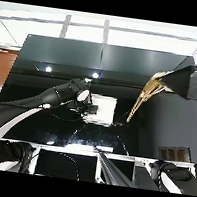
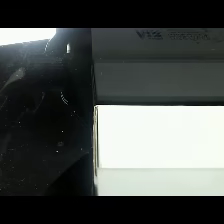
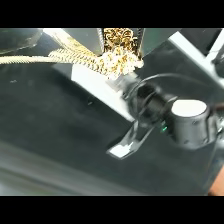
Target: Fold the box and place the chain.
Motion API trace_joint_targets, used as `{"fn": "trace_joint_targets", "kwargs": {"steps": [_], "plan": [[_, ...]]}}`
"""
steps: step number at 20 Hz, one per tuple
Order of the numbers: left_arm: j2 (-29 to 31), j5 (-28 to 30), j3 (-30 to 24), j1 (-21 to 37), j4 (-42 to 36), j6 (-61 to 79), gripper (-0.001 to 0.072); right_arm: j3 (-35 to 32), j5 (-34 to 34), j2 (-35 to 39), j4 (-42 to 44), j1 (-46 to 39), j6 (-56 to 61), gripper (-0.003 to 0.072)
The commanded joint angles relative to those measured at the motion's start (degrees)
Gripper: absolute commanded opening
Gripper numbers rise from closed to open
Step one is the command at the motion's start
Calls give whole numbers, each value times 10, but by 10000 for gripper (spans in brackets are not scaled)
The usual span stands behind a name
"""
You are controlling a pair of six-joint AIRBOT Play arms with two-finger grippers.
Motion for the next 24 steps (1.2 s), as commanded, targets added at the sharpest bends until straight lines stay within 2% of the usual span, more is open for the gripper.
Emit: {"fn": "trace_joint_targets", "kwargs": {"steps": [1,7,11,14,19,24], "plan": [[0,1,0,0,0,0,27,-29,-23,0,43,29,2,3],[0,-1,0,0,0,0,27,-34,-115,-1,76,72,2,3],[0,-1,0,0,0,0,28,-46,-120,-15,74,75,2,3],[0,-1,0,0,0,0,27,-114,-130,-22,69,104,2,3],[0,-2,0,0,0,0,27,-249,-221,-34,69,135,-2,3],[0,-2,0,0,0,0,28,-298,-236,-90,49,142,-11,7]]}}
